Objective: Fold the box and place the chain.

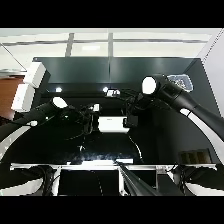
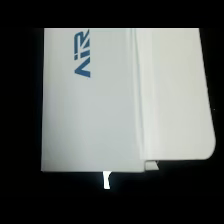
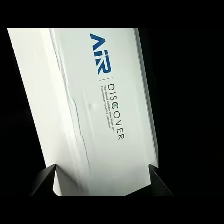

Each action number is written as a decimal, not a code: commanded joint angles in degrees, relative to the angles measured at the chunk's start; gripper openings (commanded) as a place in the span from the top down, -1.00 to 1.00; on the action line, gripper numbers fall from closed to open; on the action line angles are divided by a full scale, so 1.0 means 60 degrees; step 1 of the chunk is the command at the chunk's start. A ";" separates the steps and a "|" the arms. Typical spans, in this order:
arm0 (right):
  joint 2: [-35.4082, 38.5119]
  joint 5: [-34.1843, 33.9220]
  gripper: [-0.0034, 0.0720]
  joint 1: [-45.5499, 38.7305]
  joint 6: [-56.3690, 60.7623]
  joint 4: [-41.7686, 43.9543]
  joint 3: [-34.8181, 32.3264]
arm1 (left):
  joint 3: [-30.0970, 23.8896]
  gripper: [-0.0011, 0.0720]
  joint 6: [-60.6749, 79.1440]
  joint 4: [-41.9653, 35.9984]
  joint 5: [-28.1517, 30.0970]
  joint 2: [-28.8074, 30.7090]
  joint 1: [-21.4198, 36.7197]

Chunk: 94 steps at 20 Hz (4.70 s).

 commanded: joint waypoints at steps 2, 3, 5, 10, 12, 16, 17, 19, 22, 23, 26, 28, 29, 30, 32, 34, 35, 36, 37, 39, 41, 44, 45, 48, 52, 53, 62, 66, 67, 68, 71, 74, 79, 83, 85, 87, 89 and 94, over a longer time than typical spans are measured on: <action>-0.0011 -0.0131 -0.94 0.0007 0.0000 -0.0018 -0.0004 | 0.0004 0.01 0.0004 0.0000 0.0000 -0.0007 0.0000; -0.0011 -0.0153 -0.81 0.0007 0.0000 -0.0022 -0.0004 | 0.0004 0.01 0.0004 0.0004 0.0000 -0.0007 0.0000; -0.0011 -0.0160 -0.64 0.0007 0.0004 -0.0018 -0.0004 | 0.0004 0.01 0.0004 0.0004 0.0000 -0.0007 0.0000; -0.0011 -0.0200 -0.51 0.0007 0.0149 -0.0022 -0.0004 | 0.0004 0.01 0.0004 0.0004 0.0000 -0.0007 0.0000; -0.0011 -0.0197 -0.51 0.0007 0.0149 -0.0015 -0.0004 | 0.0004 0.01 0.0004 0.0000 0.0000 -0.0007 0.0000; -0.0018 -0.0372 -0.96 0.0007 0.0127 0.0004 -0.0004 | 0.0004 0.01 0.0004 0.0000 0.0000 -0.0007 0.0000; -0.0018 -0.0401 -0.94 0.0007 0.0127 -0.0015 -0.0007 | 0.0004 0.01 0.0004 0.0004 0.0000 -0.0007 0.0000; -0.0018 -0.0408 -0.63 0.0007 0.0142 -0.0095 -0.0004 | 0.0004 0.01 0.0004 0.0000 0.0000 -0.0007 0.0000; -0.0018 -0.0397 0.22 0.0007 0.0146 -0.0200 -0.0004 | 0.0004 0.01 0.0004 0.0000 0.0000 -0.0007 0.0000; -0.0018 -0.0401 0.25 0.0007 0.0146 -0.0197 -0.0004 | 0.0004 0.01 0.0004 0.0004 0.0000 -0.0007 0.0000; -0.0018 -0.0401 0.24 0.0007 0.0146 -0.0193 -0.0004 | 0.0004 0.01 0.0004 0.0000 0.0000 -0.0007 0.0000; -0.0018 -0.0393 0.24 0.0007 0.0149 -0.0186 -0.0004 | 0.0004 0.01 0.0004 0.0004 0.0000 -0.0007 0.0000; -0.0018 -0.0390 0.08 0.0007 0.0160 -0.0186 -0.0004 | 0.0004 0.01 0.0004 0.0004 0.0000 -0.0007 0.0000; -0.0018 -0.0397 -0.11 0.0007 0.0215 -0.0186 -0.0004 | 0.0004 0.01 0.0004 0.0004 0.0000 -0.0007 0.0000; -0.0018 -0.0397 -0.10 0.0007 0.0219 -0.0193 -0.0004 | 0.0004 0.01 0.0004 0.0004 0.0000 -0.0007 0.0000; -0.0018 -0.0404 -0.10 0.0007 0.0219 -0.0193 -0.0004 | 0.0004 0.01 0.0004 0.0000 0.0000 -0.0007 0.0000; -0.0018 -0.0404 -0.11 0.0007 0.0219 -0.0197 -0.0004 | 0.0004 0.01 0.0004 0.0000 0.0000 -0.0007 0.0000; -0.0018 -0.0404 -0.11 0.0011 0.0219 -0.0193 -0.0004 | 0.0004 0.01 0.0004 0.0000 0.0000 -0.0007 0.0000; -0.0018 -0.0404 -0.11 0.0051 0.0222 -0.0200 -0.0004 | 0.0004 0.01 0.0004 0.0004 0.0000 -0.0007 0.0000; -0.0018 -0.0430 -0.10 0.0204 0.0299 -0.0215 -0.0004 | 0.0004 0.01 0.0004 0.0000 0.0000 -0.0007 0.0000; -0.0018 -0.0495 -0.11 0.0368 0.0423 -0.0240 -0.0004 | 0.0004 0.01 0.0004 0.0000 0.0000 -0.0007 0.0000; -0.0018 -0.0488 -0.11 0.0419 0.0805 -0.0444 -0.0004 | 0.0004 0.01 0.0004 0.0000 0.0000 -0.0007 0.0000; -0.0018 -0.0474 -0.11 0.0419 0.0834 -0.0444 -0.0004 | 0.0004 0.01 0.0004 0.0004 0.0000 -0.0007 0.0000; -0.0018 -0.0481 -0.11 0.0419 0.0831 -0.0448 -0.0004 | 0.0004 0.01 0.0007 0.0000 0.0000 -0.0007 0.0000; -0.0015 -0.0477 -0.11 0.0419 0.0831 -0.0470 -0.0004 | 0.0004 0.01 0.0004 0.0000 0.0000 -0.0007 0.0000; -0.0007 -0.0477 -0.11 0.0423 0.0831 -0.0495 0.0000 | 0.0004 0.01 0.0004 0.0000 0.0000 -0.0007 0.0000; 0.0055 -0.0397 -0.11 0.0423 0.1195 -0.0696 0.0007 | 0.0004 0.01 0.0004 0.0000 0.0000 -0.0007 0.0000; 0.0106 -0.0368 -0.11 0.0423 0.1195 -0.0696 0.0007 | 0.0004 0.01 0.0004 0.0004 0.0000 -0.0007 0.0000; 0.0106 -0.0346 -0.11 0.0423 0.1198 -0.0696 0.0007 | 0.0004 0.01 0.0004 0.0000 0.0000 -0.0007 0.0000; 0.0106 -0.0302 -0.11 0.0423 0.1195 -0.0692 0.0007 | 0.0004 0.01 0.0004 0.0004 0.0000 -0.0007 0.0000; 0.0106 -0.0259 -0.11 0.0423 0.1213 -0.0688 0.0007 | 0.0004 0.01 0.0004 0.0000 0.0000 -0.0007 0.0000; 0.0106 -0.0284 -0.11 0.0423 0.1220 -0.0688 0.0007 | 0.0004 0.01 0.0004 0.0000 0.0000 -0.0007 0.0000; 0.0091 -0.0321 -0.11 0.0710 0.1220 -0.0696 -0.0004 | 0.0004 0.01 0.0004 0.0004 0.0000 -0.0007 0.0000; 0.0066 -0.0452 -0.11 0.0838 0.1377 -0.0732 -0.0004 | 0.0004 0.01 0.0004 0.0000 0.0000 -0.0007 0.0000; 0.0066 -0.0401 -0.11 0.0838 0.1446 -0.0736 -0.0004 | 0.0004 0.01 0.0004 0.0000 0.0000 -0.0007 0.0000; 0.0062 -0.0397 -0.11 0.0838 0.1446 -0.0732 -0.0004 | 0.0004 0.01 0.0004 0.0000 0.0000 -0.0007 0.0000; 0.0062 -0.0397 -0.11 0.0838 0.1450 -0.0729 -0.0007 | 0.0004 0.01 0.0004 0.0004 0.0000 -0.0007 0.0000; 0.0058 -0.0404 -0.11 0.0838 0.1647 -0.0736 -0.0007 | 0.0004 0.01 0.0004 0.0000 0.0000 -0.0007 0.0000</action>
